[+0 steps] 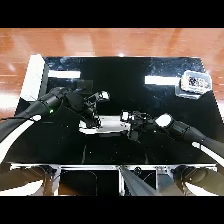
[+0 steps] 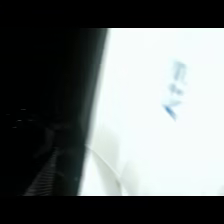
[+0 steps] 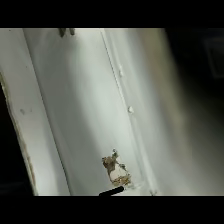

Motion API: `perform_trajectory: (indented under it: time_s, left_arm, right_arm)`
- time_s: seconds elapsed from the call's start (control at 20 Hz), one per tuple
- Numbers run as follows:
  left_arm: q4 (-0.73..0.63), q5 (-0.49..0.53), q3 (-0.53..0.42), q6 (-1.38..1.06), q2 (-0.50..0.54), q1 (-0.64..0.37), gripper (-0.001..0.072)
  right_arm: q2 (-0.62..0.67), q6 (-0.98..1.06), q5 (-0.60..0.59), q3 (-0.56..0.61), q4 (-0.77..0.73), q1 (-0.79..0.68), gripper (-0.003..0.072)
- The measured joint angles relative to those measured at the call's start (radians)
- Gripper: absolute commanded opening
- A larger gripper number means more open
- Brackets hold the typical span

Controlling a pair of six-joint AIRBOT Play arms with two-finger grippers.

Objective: Fold the box and place the chain.

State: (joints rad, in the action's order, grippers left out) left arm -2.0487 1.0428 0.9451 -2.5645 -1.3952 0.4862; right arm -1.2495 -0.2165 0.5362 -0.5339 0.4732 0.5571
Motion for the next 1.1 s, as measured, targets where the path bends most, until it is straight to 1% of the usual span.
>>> perform_trajectory:
  time_s: [0.25,0.45,0.55,0.6,0.7,0.75,0.85,0.9,1.1]
  left_arm:
    - [0.012,0.021,0.001,0.03,0.009,0.0,0.0628]
    - [0.051,0.047,0.001,0.066,0.028,-0.004,0.0628]
    - [0.061,0.051,0.001,0.085,0.055,-0.017,0.0626]
    - [0.066,0.059,0.001,0.094,0.072,-0.027,0.061]
    - [0.067,0.082,-0.001,0.145,0.115,-0.056,0.0602]
    - [0.065,0.096,-0.008,0.185,0.139,-0.073,0.0546]
    - [0.034,0.127,-0.032,0.241,0.19,-0.094,0.0232]
    - [0.016,0.135,-0.047,0.258,0.217,-0.098,0.0026]
    - [-0.033,0.157,-0.085,0.288,0.305,-0.08,0.0023]
  right_arm:
    - [0.0,0.0,-0.002,0.0,0.003,0.0,0.0612]
    - [0.0,0.008,-0.003,0.0,0.002,0.0,0.0611]
    - [0.0,0.022,-0.005,0.0,0.002,0.0,0.0611]
    - [0.0,0.027,-0.006,0.0,0.002,0.0,0.0611]
    - [0.0,0.034,-0.007,0.0,0.002,0.0,0.0611]
    - [0.0,0.035,-0.007,0.0,0.002,0.0,0.0611]
    - [0.0,0.038,-0.007,0.0,0.002,0.0,0.0611]
    - [0.0,0.038,-0.007,0.0,0.002,0.0,0.0611]
    - [0.0,0.041,-0.009,0.0,0.002,0.0,0.0611]
